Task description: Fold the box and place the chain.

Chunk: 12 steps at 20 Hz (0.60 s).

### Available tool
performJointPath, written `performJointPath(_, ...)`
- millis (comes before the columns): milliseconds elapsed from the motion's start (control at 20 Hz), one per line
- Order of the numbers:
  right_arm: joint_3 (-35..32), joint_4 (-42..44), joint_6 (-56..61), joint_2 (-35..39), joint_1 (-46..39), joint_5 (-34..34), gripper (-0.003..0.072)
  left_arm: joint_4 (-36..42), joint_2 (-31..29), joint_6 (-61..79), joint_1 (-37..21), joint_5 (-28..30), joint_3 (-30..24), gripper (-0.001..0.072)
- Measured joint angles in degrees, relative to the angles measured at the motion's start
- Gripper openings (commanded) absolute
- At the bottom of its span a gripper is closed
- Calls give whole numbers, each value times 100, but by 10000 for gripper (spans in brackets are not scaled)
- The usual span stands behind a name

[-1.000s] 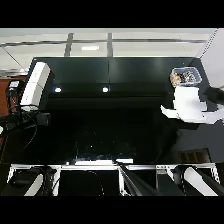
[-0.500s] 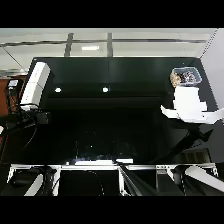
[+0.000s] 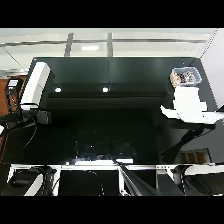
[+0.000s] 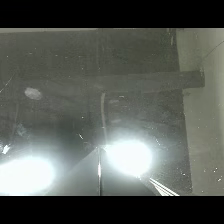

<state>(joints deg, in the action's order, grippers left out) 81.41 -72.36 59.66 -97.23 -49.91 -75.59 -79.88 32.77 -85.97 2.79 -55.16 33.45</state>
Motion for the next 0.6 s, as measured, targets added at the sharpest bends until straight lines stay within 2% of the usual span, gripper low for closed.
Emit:
performJointPath(50,96,-74,-59,-66,48,-22,35,2,0,0,0,2,0,27)
performJointPath(100,177,-140,-125,-111,76,-44,18,0,0,0,0,2,0,27)
performJointPath(250,306,-9,-341,-151,125,-138,18,2,0,0,0,2,0,27)
performJointPath(400,310,584,-498,-4,144,-352,17,2,2,0,0,2,0,27)
performJointPath(600,-321,1641,-730,776,175,-407,18,2,0,2,0,0,0,27)
